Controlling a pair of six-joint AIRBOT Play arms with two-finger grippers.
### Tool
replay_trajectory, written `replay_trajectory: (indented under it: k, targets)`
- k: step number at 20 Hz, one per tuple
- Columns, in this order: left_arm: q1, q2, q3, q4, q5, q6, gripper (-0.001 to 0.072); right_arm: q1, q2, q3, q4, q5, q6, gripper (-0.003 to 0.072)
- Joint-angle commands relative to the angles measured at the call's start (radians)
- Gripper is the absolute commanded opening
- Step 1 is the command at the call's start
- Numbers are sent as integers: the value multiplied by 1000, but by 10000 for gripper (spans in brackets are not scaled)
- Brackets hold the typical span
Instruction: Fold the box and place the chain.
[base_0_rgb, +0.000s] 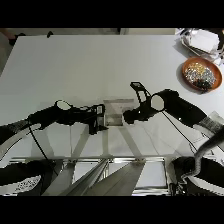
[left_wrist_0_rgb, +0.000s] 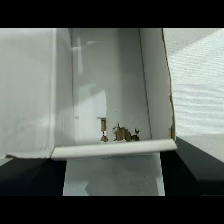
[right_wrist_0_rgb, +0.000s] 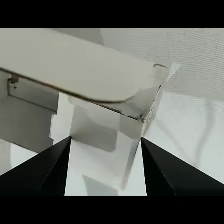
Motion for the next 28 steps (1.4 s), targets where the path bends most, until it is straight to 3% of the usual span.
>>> replay_trajectory:
  k: [1,16,19,25,28]
  targets:
    - [0,1,0,0,0,0,210,5,-28,0,-42,-7,41,484]
    - [0,1,0,0,0,0,210,107,-74,0,-201,-27,252,459]
    - [0,1,0,0,0,0,210,122,-105,0,-209,-27,270,399]
    - [0,1,0,0,0,0,210,124,-111,9,-219,-42,264,36]
    - [0,1,0,0,0,0,210,124,-111,10,-224,-42,259,29]
